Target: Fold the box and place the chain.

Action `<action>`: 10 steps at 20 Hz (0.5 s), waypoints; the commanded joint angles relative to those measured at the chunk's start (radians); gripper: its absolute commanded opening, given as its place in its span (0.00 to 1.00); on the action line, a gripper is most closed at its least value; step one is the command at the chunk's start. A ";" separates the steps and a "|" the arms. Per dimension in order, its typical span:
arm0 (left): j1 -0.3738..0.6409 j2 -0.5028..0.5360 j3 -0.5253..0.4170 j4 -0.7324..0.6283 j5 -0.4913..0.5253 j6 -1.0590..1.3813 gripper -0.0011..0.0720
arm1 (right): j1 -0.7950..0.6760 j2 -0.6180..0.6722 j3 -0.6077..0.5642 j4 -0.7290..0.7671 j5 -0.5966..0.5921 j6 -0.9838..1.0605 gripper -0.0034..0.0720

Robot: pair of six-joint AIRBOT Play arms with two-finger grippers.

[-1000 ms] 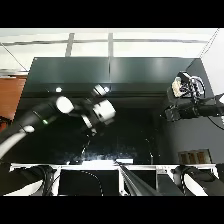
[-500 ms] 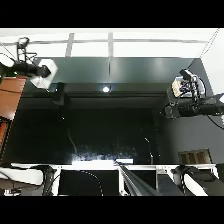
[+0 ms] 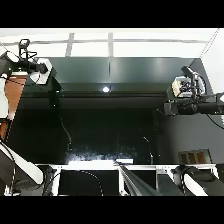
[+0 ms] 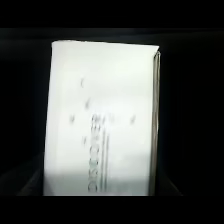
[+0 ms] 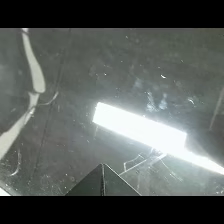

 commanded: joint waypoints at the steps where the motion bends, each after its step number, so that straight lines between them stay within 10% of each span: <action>1: 0.003 -0.034 0.077 0.010 -0.115 -0.017 1.00 | 0.001 0.000 0.003 0.011 -0.010 0.000 0.05; 7: 0.023 0.139 0.227 0.067 -0.472 -0.186 0.99 | 0.000 0.001 0.120 -0.008 -0.006 -0.044 0.05; 8: 0.027 0.202 0.200 0.087 -0.509 -0.270 0.89 | 0.000 0.001 0.155 -0.029 0.026 -0.042 0.05; 10: 0.035 0.315 0.138 0.083 -0.632 -0.360 0.10 | 0.000 0.003 0.222 -0.073 0.116 -0.033 0.05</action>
